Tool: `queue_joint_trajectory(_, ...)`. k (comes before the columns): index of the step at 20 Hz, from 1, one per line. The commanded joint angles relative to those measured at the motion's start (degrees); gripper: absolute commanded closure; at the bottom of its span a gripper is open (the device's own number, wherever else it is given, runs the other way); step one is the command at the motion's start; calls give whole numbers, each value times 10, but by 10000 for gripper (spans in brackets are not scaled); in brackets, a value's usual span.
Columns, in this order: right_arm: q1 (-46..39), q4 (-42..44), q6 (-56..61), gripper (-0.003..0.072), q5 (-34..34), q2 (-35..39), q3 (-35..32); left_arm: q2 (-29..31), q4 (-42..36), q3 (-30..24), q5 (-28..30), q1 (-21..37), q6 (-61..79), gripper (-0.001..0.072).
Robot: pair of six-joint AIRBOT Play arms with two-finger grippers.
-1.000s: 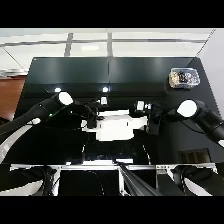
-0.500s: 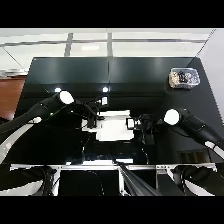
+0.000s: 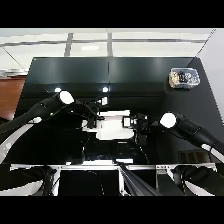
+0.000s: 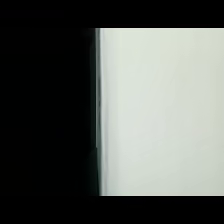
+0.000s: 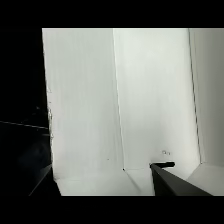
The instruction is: Fold the box and place the chain.
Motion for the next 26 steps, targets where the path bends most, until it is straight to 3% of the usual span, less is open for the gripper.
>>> queue_joint_trajectory(1, 1, 10, 0, -22, -16, 0, 0, 0, 0, 1, 0, 0, 0, 681)
queue_joint_trajectory(26, -52, 23, -65, -22, -57, 1, 49, -1, 45, 26, -20, -9, -30, 681)
